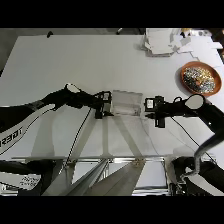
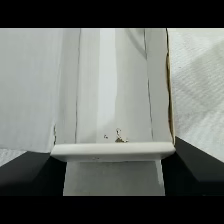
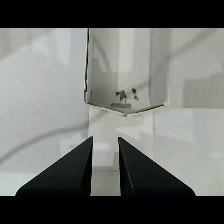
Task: Fold the box and place the chain.
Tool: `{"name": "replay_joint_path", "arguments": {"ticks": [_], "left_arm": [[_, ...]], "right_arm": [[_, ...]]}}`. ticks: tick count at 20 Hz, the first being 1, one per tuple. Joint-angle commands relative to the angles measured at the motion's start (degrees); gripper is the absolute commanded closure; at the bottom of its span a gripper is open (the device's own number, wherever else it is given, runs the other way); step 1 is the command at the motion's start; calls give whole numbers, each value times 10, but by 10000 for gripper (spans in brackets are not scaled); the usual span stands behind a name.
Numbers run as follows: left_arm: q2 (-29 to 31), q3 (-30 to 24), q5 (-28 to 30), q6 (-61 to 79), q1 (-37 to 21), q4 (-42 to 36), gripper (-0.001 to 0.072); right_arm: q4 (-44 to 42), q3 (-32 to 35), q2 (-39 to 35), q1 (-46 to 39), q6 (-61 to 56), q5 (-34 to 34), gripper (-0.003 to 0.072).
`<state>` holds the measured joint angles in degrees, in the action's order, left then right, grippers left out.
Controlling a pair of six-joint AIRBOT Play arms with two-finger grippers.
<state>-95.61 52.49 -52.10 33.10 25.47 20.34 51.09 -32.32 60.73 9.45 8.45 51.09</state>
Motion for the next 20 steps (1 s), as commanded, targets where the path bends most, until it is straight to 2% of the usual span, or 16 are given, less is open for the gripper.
{"name": "replay_joint_path", "arguments": {"ticks": [1, 5, 8, 10, 14, 17, 18, 19, 20], "left_arm": [[0, 0, 0, 0, 0, 0, 501], [0, 0, 0, 0, 0, 0, 501], [0, 0, 0, 0, 0, 0, 501], [0, 0, 0, 0, 0, 0, 501], [0, 0, 0, 0, 0, 0, 501], [0, 0, 0, 0, 0, 0, 501], [0, 0, 0, 0, 0, 0, 501], [0, 0, 0, 0, 0, 0, 501], [0, 0, 0, 0, 0, 0, 501]], "right_arm": [[-14, 1, 34, 0, 12, -23, 506], [-96, 1, 58, 0, 64, -27, 517], [-112, 1, 81, 0, 71, -24, 538], [-130, 1, 85, 3, 71, -27, 640], [-165, 1, 95, 13, 71, -42, 640], [-166, 1, 118, 26, 71, -43, 622], [-167, 1, 122, 30, 71, -45, 589], [-168, 1, 124, 31, 71, -49, 495], [-173, 1, 123, 31, 71, -54, 478]]}}
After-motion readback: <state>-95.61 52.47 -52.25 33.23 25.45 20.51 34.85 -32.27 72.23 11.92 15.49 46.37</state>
